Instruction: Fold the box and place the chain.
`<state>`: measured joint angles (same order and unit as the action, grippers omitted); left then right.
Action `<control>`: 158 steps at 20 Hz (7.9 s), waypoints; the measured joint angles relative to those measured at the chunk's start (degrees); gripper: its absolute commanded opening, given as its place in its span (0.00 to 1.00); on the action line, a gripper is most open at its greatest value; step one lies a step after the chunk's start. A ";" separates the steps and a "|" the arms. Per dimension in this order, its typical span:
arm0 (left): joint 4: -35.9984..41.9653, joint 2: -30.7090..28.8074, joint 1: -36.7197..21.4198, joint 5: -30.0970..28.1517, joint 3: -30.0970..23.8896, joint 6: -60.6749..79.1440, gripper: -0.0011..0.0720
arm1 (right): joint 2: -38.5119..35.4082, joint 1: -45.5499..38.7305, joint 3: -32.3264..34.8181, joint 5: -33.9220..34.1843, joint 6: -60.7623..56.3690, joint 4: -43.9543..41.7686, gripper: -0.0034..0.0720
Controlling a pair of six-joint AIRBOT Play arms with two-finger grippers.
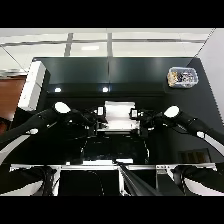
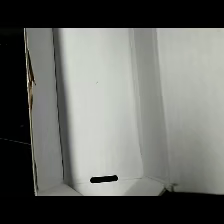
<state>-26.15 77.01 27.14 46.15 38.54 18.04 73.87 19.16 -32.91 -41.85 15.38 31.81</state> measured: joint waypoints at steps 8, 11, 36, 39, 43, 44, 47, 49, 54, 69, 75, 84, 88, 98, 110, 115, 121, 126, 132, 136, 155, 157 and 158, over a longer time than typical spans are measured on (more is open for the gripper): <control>2.89 0.83 1.77 -3.23 0.15 -0.39 0.47 | 0.00 0.00 0.00 0.09 -0.15 -0.04 0.36; 3.08 0.87 1.86 -3.37 0.15 -0.42 0.34 | 0.00 0.00 0.00 0.11 -0.20 -0.09 0.36; -18.51 -5.35 -27.04 16.87 0.28 -80.00 0.04 | 0.00 0.00 0.00 0.07 -0.07 -0.04 0.36; -14.03 0.11 -25.97 18.08 0.31 -81.48 0.05 | 0.00 0.00 0.00 0.07 -0.07 -0.04 0.36; -11.87 4.70 -20.35 14.45 0.68 -82.51 0.05 | 0.00 0.00 0.00 0.07 -0.07 -0.04 0.36; -11.61 5.38 -18.99 13.92 0.94 -82.58 0.05 | 0.00 0.00 0.00 0.04 -0.07 -0.04 0.36; -10.40 6.71 -16.17 13.05 1.99 -81.70 0.05 | 0.00 0.00 0.00 0.07 -0.07 -0.04 0.36; -7.87 7.06 -15.98 13.62 2.91 -78.55 0.42 | 0.00 0.00 0.00 0.07 -0.07 -0.04 0.36; -3.98 7.37 -16.28 17.66 5.27 -73.79 0.73 | 0.00 0.00 0.00 0.07 -0.09 -0.04 0.36; -8.94 7.50 -6.78 17.00 13.11 -81.18 0.68 | 0.00 0.00 0.00 0.04 -0.09 -0.04 0.36; -14.99 7.50 -2.62 16.94 16.41 -88.21 0.56 | 0.00 0.00 0.00 0.00 -0.09 -0.04 0.36; -28.52 7.65 4.11 15.56 20.17 -105.42 0.56 | 0.00 0.00 0.00 0.07 -0.11 -0.07 0.36; -35.80 7.65 6.43 14.32 20.37 -112.87 0.56 | 0.00 0.00 0.00 0.13 -0.13 -0.09 0.36; -53.88 11.65 14.23 18.95 27.58 -132.26 0.56 | 0.00 0.00 0.00 0.11 -0.13 -0.07 0.36; -57.37 14.12 17.35 19.71 30.73 -145.50 0.04 | 0.00 0.00 0.00 -0.07 -0.22 -0.11 0.36; -57.07 14.12 17.62 18.97 30.73 -145.92 0.51 | 0.00 0.00 0.00 0.04 0.00 -0.04 0.36; -57.33 14.23 17.66 19.17 30.73 -146.66 0.56 | 0.00 0.00 0.00 0.04 -0.02 -0.04 0.36; -58.31 14.86 17.84 19.91 30.73 -147.45 0.39 | 0.00 0.00 0.00 0.07 -0.04 -0.04 0.36; -58.38 15.08 17.90 19.56 30.73 -147.82 0.04 | 0.00 0.00 0.00 0.15 -0.15 -0.07 0.36; -58.62 15.08 17.90 19.69 30.75 -147.84 0.05 | 0.00 0.00 0.00 0.13 -0.15 -0.07 0.36; -58.51 14.97 17.90 20.06 30.75 -147.69 0.05 | -6.27 -0.04 0.00 -2.82 -4.35 8.90 0.38; -58.51 14.97 17.90 20.33 30.75 -147.69 0.05 | -6.45 -0.04 0.02 -2.78 -4.50 9.35 0.28; -58.49 14.97 17.90 20.31 30.75 -147.69 0.05 | -6.45 -0.04 0.02 -2.71 -4.50 9.11 0.28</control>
<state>-84.64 91.98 45.04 66.46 69.30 -129.64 67.42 19.11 -32.88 -44.56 10.87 40.93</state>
